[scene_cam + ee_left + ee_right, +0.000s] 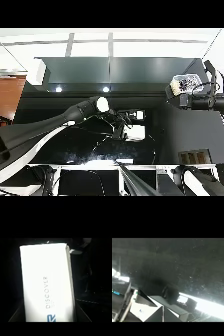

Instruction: Fold the box and place the chain.

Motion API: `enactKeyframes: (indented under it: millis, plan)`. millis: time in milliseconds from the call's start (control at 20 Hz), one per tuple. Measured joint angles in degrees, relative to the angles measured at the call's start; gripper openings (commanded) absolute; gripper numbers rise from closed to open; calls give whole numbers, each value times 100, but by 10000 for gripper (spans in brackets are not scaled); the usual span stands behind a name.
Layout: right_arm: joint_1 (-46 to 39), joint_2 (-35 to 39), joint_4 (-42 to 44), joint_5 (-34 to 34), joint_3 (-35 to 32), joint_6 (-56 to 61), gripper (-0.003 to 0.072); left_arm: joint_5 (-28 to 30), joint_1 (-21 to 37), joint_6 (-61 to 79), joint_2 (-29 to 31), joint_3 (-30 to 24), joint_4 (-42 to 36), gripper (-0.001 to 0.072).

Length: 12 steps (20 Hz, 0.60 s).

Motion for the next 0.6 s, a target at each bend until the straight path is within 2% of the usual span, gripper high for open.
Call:
enactKeyframes:
  millis: [50,100,150,200,400,500,600]
  plan:
    - [0,0,0,-7,0,0,17,129,-66,-109,-37,0,140,704]
    - [0,0,0,-13,0,0,17,278,-140,-286,-70,0,280,616]
    - [0,0,0,-11,0,0,17,374,-203,-507,-94,0,389,434]
    - [0,0,-2,-11,0,0,17,420,-240,-678,-96,7,472,367]
    - [0,0,-24,-15,0,0,17,186,-79,-1429,83,11,785,367]
    - [0,0,-39,-24,0,0,17,107,258,-1996,334,22,1027,368]
    - [0,0,-39,-50,0,2,17,-282,791,-2769,610,20,1598,369]
